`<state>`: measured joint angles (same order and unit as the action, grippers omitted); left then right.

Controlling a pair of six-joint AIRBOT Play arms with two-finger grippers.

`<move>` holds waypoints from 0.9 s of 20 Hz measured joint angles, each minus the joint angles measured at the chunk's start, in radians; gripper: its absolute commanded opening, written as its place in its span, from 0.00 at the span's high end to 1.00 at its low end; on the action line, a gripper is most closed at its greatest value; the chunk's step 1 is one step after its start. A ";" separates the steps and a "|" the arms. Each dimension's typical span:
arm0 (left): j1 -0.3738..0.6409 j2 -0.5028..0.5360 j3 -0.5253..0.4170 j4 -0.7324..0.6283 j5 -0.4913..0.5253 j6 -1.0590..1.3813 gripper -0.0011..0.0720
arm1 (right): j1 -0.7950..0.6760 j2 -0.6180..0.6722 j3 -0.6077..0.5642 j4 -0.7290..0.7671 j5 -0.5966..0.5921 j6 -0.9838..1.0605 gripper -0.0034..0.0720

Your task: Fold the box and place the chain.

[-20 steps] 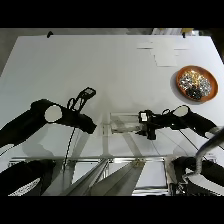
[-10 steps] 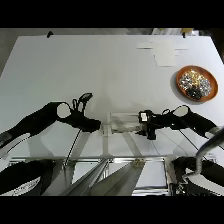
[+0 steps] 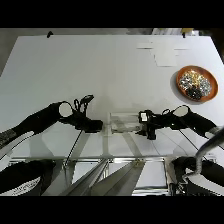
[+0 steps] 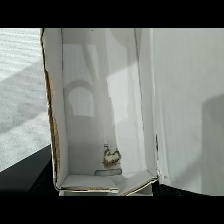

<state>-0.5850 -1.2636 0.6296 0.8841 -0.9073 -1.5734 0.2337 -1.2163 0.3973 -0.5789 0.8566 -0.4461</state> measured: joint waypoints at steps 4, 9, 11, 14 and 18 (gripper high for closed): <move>-0.013 0.027 0.003 -0.060 0.028 0.064 0.97 | 0.000 0.000 0.000 0.000 0.000 0.000 0.43; -0.037 0.063 0.008 -0.104 0.059 0.089 0.86 | 0.000 0.000 0.000 0.000 0.000 0.000 0.43; -0.051 0.073 0.010 -0.123 0.069 0.093 0.86 | 0.000 0.000 0.000 0.000 0.000 0.000 0.43; -0.072 0.078 0.010 -0.151 0.079 0.093 0.67 | 0.000 0.000 0.000 0.000 0.000 0.000 0.43; -0.087 0.080 0.010 -0.168 0.090 0.089 0.67 | 0.000 0.000 0.000 0.000 0.000 0.000 0.43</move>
